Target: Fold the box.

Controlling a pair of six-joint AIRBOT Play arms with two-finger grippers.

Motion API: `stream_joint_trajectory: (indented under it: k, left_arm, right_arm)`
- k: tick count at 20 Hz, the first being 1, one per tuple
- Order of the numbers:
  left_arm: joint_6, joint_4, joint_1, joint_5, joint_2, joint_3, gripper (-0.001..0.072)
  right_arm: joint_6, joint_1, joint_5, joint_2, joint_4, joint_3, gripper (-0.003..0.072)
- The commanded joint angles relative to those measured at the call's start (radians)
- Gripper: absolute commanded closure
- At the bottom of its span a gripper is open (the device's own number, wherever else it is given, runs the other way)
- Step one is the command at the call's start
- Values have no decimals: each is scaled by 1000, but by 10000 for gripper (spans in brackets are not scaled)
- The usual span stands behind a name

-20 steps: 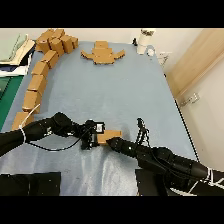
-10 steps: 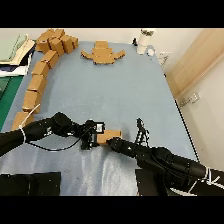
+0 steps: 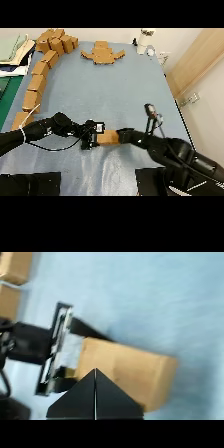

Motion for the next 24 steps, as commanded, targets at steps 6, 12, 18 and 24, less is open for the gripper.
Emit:
stream_joint_trajectory:
  k: [6, 12, 18, 24]
  left_arm:
    - [0, 0, 0, 1, -1, 0, 254]
    - [0, -16, 0, -1, 0, 0, 254]
    - [-74, -61, 0, 2, 9, 0, 255]
    - [-347, -63, 4, 159, 83, 6, 254]
  right_arm:
    - [0, -196, -450, -100, -167, 126, 684]
    - [2, -200, -448, -265, -131, 126, 684]
    - [54, -200, -447, -344, -130, 126, 683]
    - [73, -200, -448, -344, -131, 126, 684]
